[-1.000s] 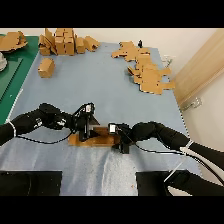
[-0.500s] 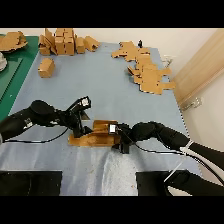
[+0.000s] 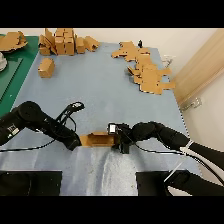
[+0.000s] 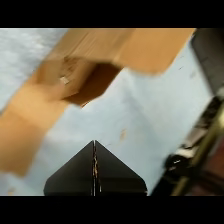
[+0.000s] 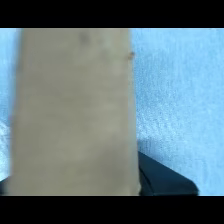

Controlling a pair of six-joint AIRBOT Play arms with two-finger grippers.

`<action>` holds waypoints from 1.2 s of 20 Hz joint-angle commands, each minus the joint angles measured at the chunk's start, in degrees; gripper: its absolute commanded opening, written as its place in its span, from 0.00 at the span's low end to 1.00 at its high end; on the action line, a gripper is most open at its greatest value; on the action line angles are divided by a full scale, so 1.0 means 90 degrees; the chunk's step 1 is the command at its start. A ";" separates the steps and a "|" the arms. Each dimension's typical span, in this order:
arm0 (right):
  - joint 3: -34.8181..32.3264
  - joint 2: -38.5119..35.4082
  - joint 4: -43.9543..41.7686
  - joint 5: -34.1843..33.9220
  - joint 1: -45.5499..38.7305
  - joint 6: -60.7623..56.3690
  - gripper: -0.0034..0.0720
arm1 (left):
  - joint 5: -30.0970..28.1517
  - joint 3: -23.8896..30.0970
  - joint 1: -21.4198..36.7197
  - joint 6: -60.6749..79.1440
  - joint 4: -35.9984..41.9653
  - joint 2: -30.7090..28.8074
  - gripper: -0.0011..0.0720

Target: Fold the box.

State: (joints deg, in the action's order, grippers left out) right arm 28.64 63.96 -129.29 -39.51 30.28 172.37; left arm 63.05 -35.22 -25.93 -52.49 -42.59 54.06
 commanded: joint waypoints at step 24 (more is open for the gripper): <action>-0.0002 -0.0002 0.0005 -0.0029 0.0007 0.0002 0.73 | -0.1455 -0.1151 0.0112 0.0180 0.3065 0.3050 0.03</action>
State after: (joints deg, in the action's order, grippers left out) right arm 28.67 63.94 -129.25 -39.83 30.28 172.42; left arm 49.06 -43.90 -25.56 -58.33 -14.98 81.76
